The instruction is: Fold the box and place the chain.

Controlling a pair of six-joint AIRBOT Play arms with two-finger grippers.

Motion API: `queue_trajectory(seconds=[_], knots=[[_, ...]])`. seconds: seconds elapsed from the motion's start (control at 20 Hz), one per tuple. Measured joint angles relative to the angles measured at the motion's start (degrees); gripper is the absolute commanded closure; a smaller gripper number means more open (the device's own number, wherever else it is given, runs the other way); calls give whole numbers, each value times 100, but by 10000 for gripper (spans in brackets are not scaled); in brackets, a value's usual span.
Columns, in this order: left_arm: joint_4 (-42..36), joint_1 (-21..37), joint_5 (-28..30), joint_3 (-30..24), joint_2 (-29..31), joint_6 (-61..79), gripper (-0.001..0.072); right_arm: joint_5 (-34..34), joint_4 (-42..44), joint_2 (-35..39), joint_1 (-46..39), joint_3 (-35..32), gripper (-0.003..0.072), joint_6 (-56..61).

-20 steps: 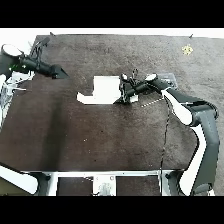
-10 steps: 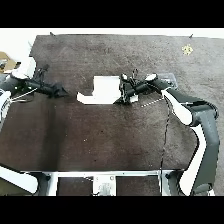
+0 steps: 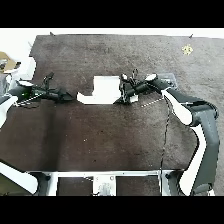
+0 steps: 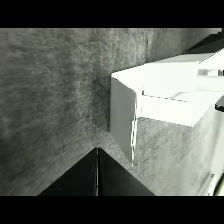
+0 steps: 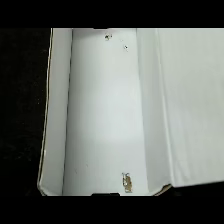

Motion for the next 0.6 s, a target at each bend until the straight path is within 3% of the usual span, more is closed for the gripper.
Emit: queue_trajectory(seconds=[0.55, 0.6], knots=[[-507, -625, 166, 35, -330, -103, 688, -2, 0, 0, 0, 0, 259, -2], [-553, -647, 142, 81, -330, -101, 485, 0, 0, 0, 0, 0, 258, -2]])
